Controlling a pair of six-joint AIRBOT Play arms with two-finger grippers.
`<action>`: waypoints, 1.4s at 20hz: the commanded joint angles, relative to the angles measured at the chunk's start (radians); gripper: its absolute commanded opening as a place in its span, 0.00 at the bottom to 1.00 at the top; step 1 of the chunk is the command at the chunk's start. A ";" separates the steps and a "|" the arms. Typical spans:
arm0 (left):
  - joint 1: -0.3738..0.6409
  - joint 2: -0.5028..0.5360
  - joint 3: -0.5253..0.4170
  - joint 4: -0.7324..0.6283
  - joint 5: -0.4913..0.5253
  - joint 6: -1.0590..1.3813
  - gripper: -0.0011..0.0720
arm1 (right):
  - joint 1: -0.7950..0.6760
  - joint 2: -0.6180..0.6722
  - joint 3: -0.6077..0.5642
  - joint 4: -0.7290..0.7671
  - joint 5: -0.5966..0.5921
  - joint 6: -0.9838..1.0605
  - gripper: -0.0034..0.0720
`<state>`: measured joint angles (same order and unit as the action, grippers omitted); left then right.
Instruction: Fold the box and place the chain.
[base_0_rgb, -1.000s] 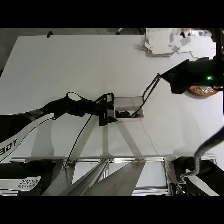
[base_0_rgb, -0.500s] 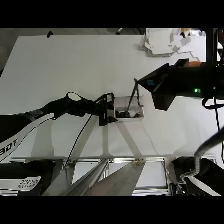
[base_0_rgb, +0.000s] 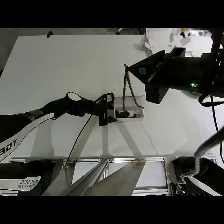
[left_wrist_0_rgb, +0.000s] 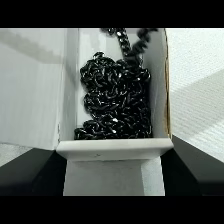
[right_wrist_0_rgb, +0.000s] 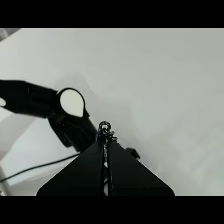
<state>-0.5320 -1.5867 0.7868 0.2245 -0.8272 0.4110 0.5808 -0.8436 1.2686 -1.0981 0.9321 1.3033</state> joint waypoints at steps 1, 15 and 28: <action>0.000 0.000 0.000 0.000 0.000 0.000 0.22 | 0.002 0.001 0.001 0.024 -0.048 -0.003 0.06; 0.000 0.000 0.000 0.000 0.000 0.000 0.22 | 0.002 0.007 0.001 -0.074 0.024 -0.023 0.06; 0.000 0.000 0.000 0.000 0.001 0.000 0.22 | 0.002 -0.123 -0.214 -0.182 0.162 0.009 0.06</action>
<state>-0.5320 -1.5867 0.7868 0.2245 -0.8268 0.4110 0.5816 -0.9318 1.1301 -1.2751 1.1065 1.3098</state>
